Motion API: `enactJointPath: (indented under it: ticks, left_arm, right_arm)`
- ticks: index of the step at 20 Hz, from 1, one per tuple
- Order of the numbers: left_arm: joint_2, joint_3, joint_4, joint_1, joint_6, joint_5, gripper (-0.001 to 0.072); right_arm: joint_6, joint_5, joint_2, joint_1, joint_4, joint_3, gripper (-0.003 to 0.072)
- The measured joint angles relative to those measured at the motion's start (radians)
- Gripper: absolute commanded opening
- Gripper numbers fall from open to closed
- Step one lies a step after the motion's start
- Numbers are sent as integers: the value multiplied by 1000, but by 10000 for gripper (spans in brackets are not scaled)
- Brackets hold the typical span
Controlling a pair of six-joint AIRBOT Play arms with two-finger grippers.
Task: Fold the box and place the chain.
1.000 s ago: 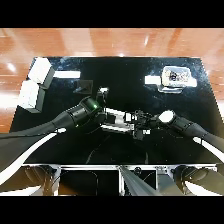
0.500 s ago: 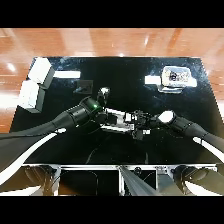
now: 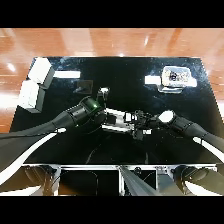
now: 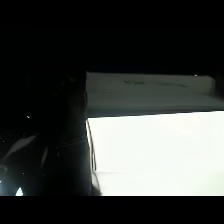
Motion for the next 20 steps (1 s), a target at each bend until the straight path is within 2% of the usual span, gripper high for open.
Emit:
enactJointPath:
  ticks: [3,4,5,10,14,20]
  left_arm:
    - [2,0,-7,3,-1,14,26]
    - [2,0,-9,6,-1,19,25]
    - [3,1,-29,8,0,30,26]
    - [20,1,-24,39,0,51,27]
    - [51,-3,23,77,0,110,26]
    - [111,-67,84,116,-11,168,28]
  right_arm:
    - [-1,1,0,0,-1,0,522]
    - [0,1,0,-1,-1,0,689]
    - [4,-2,-2,-1,10,0,714]
    - [61,3,19,-2,-26,0,713]
    - [113,1,70,-2,-58,0,712]
    - [184,27,140,-2,-80,1,712]
